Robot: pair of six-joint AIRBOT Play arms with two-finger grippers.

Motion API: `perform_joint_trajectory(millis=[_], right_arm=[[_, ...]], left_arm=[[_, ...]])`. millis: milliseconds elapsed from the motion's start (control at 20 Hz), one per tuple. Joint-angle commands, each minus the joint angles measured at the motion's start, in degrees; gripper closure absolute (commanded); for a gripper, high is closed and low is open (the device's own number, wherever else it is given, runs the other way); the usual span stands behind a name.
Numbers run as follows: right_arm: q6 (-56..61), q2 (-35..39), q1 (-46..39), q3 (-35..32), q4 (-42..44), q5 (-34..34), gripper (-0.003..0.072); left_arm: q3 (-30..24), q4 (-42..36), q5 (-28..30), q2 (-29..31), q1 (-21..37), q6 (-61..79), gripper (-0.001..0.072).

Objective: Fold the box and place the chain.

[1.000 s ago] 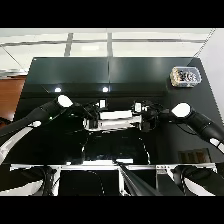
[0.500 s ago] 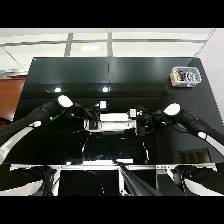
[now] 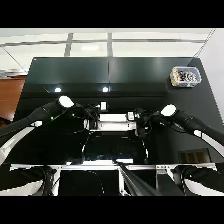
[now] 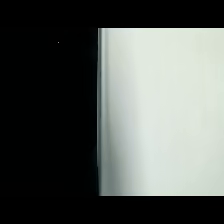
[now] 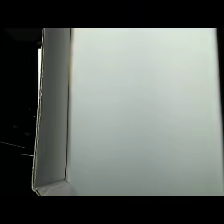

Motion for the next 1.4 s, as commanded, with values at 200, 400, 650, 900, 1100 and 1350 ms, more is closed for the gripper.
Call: perform_joint_trajectory(millis=[200, 400, 650, 900, 1100, 1350], right_arm=[[0.4, -0.9, 0.0, 0.0, 0.3, -0.4, 0.0036], [1.8, -0.9, 0.0, 0.0, 0.3, -1.5, 0.0036], [2.0, -0.9, 0.0, 0.0, 0.2, -1.5, 0.0036], [2.1, -0.9, 0.0, 0.0, 0.1, -1.5, 0.0090], [2.1, -0.9, 0.0, 0.0, 0.1, -1.6, 0.0197], [2.1, -0.9, 0.0, 0.0, -0.1, -1.7, 0.0197]], left_arm=[[0.0, 0.0, 0.4, 0.0, 0.0, 0.2, 0.0681], [0.0, 0.0, 0.4, 0.0, 0.0, 0.2, 0.0681], [0.0, 0.0, 0.4, 0.0, 0.0, 0.1, 0.0681], [0.0, 0.0, 0.4, 0.0, 0.0, 0.2, 0.0681], [0.0, 0.0, 0.7, 0.0, 0.0, 0.1, 0.0680], [1.8, 2.2, 0.5, 2.7, 0.3, -5.2, 0.0046]])
